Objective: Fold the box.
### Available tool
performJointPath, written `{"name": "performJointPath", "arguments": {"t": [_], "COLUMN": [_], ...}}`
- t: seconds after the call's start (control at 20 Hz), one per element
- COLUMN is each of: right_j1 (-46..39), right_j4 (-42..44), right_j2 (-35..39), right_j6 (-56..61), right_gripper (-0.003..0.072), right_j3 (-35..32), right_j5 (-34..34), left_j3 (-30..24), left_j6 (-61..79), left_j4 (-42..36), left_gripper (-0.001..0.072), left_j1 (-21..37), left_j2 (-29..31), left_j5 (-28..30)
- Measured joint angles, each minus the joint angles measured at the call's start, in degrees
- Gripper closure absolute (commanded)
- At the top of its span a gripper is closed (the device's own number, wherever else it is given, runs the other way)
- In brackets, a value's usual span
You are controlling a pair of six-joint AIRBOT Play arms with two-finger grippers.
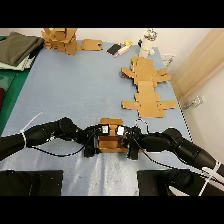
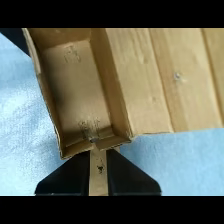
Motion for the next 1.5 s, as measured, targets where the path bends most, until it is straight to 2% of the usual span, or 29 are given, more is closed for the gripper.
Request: {"name": "performJointPath", "arguments": {"t": [0.6, 0.65, 0.7, 0.75, 1.3, 1.5], "right_j1": [0.44, 0.44, 0.44, 0.44, 0.37, 0.37], "right_j4": [3.21, 3.48, 3.67, 3.93, 4.42, -3.82], "right_j2": [-0.17, -0.35, -0.61, -0.94, -3.13, -1.11], "right_j6": [-7.91, -8.07, -8.31, -8.46, -8.33, 2.14], "right_gripper": [0.0525, 0.0493, 0.0307, 0.0265, 0.0268, 0.0269], "right_j3": [0.0, 0.0, 0.0, 0.0, 0.04, 1.6], "right_j5": [2.47, 2.58, 2.67, 2.67, 2.54, -3.45], "left_j3": [0.0, 0.0, 0.0, 0.0, 0.0, 0.0], "left_j6": [0.0, -0.02, -0.02, 0.0, 0.0, -0.07], "left_j4": [0.0, 0.0, -0.02, 0.0, 0.0, -0.04], "left_gripper": [0.01, 0.01, 0.01, 0.01, 0.01, 0.01], "left_j1": [-0.02, -0.02, -0.02, -0.02, 0.0, -0.02], "left_j2": [0.0, 0.0, 0.0, 0.0, 0.0, 0.0], "left_j5": [0.0, -0.02, 0.0, 0.0, 0.0, -0.02]}}
